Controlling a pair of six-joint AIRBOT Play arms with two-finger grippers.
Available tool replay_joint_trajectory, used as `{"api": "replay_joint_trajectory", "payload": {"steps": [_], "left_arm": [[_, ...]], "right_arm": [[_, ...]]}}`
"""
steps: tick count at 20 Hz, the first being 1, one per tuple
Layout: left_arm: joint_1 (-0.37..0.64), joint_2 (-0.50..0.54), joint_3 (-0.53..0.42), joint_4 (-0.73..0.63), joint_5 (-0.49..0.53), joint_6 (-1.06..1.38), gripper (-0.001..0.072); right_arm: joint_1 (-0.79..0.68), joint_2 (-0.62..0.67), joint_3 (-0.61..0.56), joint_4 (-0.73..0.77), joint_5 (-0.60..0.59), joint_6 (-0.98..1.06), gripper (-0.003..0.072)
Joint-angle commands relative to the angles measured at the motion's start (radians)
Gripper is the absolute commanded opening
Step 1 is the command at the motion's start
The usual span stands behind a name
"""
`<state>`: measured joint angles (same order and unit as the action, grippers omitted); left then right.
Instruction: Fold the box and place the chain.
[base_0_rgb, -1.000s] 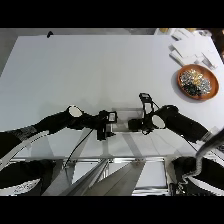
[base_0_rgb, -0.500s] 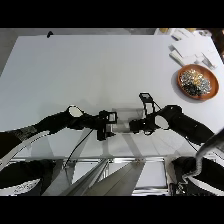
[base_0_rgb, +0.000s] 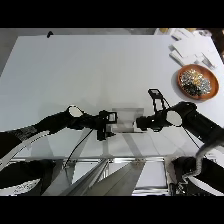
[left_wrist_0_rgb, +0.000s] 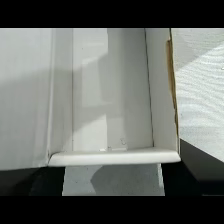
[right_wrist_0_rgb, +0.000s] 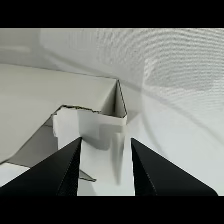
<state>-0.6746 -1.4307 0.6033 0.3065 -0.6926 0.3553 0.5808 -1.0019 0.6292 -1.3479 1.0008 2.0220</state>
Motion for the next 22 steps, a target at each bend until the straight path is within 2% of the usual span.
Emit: {"api": "replay_joint_trajectory", "payload": {"steps": [1, 12, 14, 15, 16, 22], "left_arm": [[0.0, 0.0, 0.0, 0.0, 0.0, 0.0, 0.0135], [0.0, 0.0, 0.0, 0.0, 0.0, 0.0, 0.0135], [0.0, 0.0, 0.0, 0.0, 0.0, 0.0, 0.0136], [0.0, 0.0, 0.0, 0.0, 0.0, 0.0, 0.0135], [0.0, 0.0, 0.0, 0.0, 0.0, 0.0, 0.0135], [0.0, 0.0, 0.0, 0.0, 0.0, 0.0, 0.0135]], "right_arm": [[0.021, 0.003, 0.0, 0.047, -0.022, -0.007, 0.0309], [0.098, -0.085, 0.0, 0.009, -0.056, 0.066, 0.0296], [0.098, -0.104, 0.0, -0.014, -0.07, 0.092, 0.0283], [0.097, -0.108, 0.0, -0.023, -0.08, 0.095, 0.023], [0.097, -0.11, 0.0, -0.031, -0.092, 0.095, 0.0207], [0.098, -0.178, 0.0, -0.038, -0.105, 0.095, 0.0189]]}}
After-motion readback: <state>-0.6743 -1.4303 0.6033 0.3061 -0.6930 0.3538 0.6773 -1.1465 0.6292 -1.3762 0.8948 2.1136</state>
